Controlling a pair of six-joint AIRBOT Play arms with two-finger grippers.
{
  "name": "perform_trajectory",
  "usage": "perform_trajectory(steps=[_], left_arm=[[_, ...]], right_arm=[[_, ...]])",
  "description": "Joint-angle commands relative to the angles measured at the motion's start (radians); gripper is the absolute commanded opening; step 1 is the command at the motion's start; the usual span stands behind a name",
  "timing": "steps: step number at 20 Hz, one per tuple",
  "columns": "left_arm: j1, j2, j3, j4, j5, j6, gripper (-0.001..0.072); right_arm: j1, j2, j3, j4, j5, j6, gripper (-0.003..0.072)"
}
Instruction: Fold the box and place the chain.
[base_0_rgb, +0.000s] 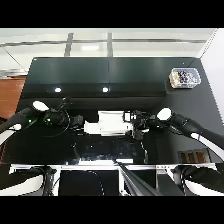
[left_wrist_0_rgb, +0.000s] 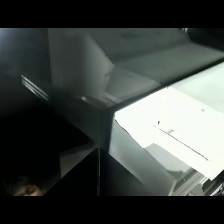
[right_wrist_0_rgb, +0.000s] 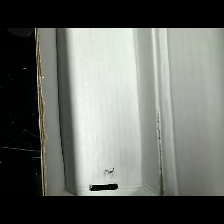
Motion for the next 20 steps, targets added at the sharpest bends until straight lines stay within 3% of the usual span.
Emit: perform_trajectory(steps=[1,4,7,8,9,14,20], left_arm=[[-0.053,-0.014,0.0,-0.039,-0.009,0.011,0.0024],[-0.031,0.003,0.02,-0.203,-0.058,0.132,0.0024],[-0.024,0.008,0.059,-0.211,-0.152,0.121,0.0049],[-0.027,0.008,0.069,-0.208,-0.172,0.121,0.0246],[-0.032,0.008,0.077,-0.208,-0.187,0.116,0.0494],[-0.098,0.008,0.109,-0.171,-0.159,0.037,0.0513],[-0.257,0.009,0.255,0.137,-0.105,-0.249,0.0493]], right_arm=[[0.001,-0.001,0.0,0.0,0.0,0.0,0.0009],[0.001,-0.001,0.0,0.0,0.0,0.0,0.0009],[0.001,-0.001,0.0,0.0,0.0,0.0,0.0009],[0.001,-0.001,0.0,0.0,0.0,0.0,0.0009],[0.001,-0.001,0.0,0.0,0.0,0.0,0.0009],[0.001,-0.001,0.0,0.0,0.0,0.0,0.0009],[0.001,-0.001,0.0,0.0,0.0,0.0,0.0009]])
